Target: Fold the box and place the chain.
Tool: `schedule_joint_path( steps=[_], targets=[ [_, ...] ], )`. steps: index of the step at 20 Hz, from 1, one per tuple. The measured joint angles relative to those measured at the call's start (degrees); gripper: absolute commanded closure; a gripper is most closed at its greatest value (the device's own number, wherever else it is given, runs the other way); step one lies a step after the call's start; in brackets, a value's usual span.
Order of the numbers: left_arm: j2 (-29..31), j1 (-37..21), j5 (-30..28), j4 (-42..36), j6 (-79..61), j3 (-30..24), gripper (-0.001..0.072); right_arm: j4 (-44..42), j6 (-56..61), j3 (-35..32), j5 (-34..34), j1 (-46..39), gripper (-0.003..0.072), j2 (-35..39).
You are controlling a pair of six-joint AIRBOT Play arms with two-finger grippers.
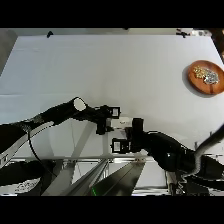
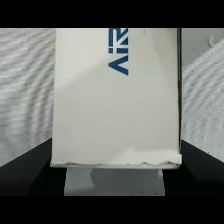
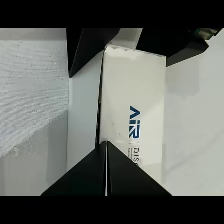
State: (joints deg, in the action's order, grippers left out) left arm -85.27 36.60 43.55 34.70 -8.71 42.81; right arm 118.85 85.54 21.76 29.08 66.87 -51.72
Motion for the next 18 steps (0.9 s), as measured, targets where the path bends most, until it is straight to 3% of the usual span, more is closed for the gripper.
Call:
schedule_joint_path(
  steps=[11,13,18],
  targets=[
    [0.02,-0.04,0.07,0.00,0.00,0.00,0.0362,5.33,5.01,0.13,2.67,0.00,0.0668,12.26],
    [0.02,-0.04,0.07,0.02,-0.02,0.00,0.0362,5.68,7.04,0.39,6.25,0.00,0.0667,17.29],
    [0.02,-0.04,0.07,0.04,-0.04,0.00,0.0362,6.08,18.93,1.25,22.47,0.00,0.0671,30.84]
  ],
)
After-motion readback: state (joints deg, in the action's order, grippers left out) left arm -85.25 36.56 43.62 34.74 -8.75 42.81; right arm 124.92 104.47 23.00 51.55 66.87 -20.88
